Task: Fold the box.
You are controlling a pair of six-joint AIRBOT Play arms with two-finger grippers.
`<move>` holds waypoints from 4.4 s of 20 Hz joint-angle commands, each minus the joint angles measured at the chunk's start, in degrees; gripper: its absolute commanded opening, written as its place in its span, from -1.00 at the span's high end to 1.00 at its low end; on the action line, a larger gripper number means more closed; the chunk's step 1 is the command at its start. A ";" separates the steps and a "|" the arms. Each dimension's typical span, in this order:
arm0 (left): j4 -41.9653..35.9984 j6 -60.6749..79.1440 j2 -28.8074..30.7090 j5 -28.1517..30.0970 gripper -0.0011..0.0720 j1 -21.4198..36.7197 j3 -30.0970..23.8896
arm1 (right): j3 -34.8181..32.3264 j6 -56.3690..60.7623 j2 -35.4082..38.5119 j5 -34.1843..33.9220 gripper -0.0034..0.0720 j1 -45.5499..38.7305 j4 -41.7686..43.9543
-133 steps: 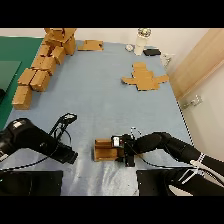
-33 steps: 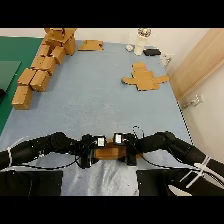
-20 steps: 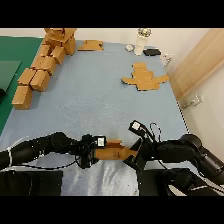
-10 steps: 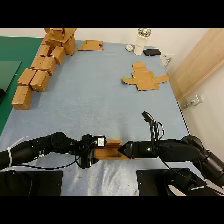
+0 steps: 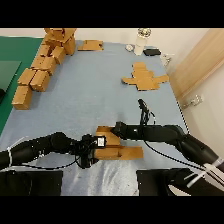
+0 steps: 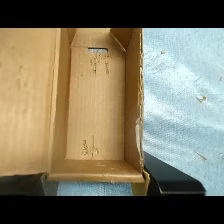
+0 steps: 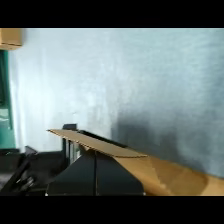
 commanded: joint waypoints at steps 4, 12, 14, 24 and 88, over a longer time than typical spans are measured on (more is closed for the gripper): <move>0.02 0.02 -0.02 0.02 -0.34 -0.02 -0.02 | 1.33 -5.64 -16.09 -1.62 0.91 1.53 -0.02; 0.02 0.02 -0.02 0.02 -0.34 -0.02 -0.02 | 1.51 -8.00 -16.87 0.15 0.91 2.03 -1.92; 0.02 0.00 -0.02 0.02 -0.34 -0.02 -0.02 | 3.32 -10.01 -14.73 -1.07 0.91 1.18 -4.83; 0.02 0.00 -0.02 0.02 -0.34 -0.02 -0.02 | 3.76 -20.33 11.41 -31.28 0.91 6.99 -24.17; 0.02 0.02 -0.02 0.02 -0.34 -0.02 -0.02 | -1.22 -54.95 -0.85 -16.68 -0.18 10.51 -25.86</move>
